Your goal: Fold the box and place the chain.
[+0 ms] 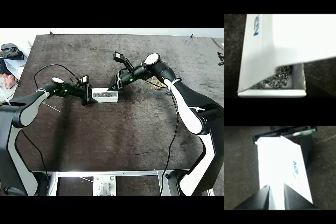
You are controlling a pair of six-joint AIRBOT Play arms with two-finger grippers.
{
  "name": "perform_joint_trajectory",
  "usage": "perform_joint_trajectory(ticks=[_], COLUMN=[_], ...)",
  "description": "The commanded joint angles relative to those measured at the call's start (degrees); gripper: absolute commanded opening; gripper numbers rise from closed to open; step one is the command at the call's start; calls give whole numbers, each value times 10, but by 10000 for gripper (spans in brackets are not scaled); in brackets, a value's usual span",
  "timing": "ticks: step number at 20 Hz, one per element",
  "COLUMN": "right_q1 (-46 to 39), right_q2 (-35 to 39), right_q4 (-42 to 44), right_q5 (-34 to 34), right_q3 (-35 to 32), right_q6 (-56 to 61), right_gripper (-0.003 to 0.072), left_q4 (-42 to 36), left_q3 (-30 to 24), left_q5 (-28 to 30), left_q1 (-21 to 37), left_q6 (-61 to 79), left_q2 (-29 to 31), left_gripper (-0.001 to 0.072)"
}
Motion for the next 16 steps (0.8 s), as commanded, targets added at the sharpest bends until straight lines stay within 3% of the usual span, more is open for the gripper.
perform_joint_trajectory(ticks=[1,7,8,9,12,13,16], right_q1=[5,18,23,27,37,40,42], right_q2=[0,-2,-2,-2,-2,-2,-4], right_q4=[-8,-51,-54,-54,-60,-67,-72], right_q5=[-1,-8,-11,-18,-39,-51,-64], right_q3=[0,0,0,0,0,0,0], right_q6=[-27,-51,-59,-61,-71,-71,-71], right_gripper=[332,337,422,451,423,379,380], left_q4=[0,0,0,0,0,0,0], left_q3=[0,0,0,0,0,0,0], left_q5=[0,0,0,0,0,0,0], left_q1=[0,0,0,0,0,0,0], left_q6=[0,0,0,0,0,0,0], left_q2=[0,0,0,0,0,0,0], left_gripper=[467,467,467,467,467,467,467])
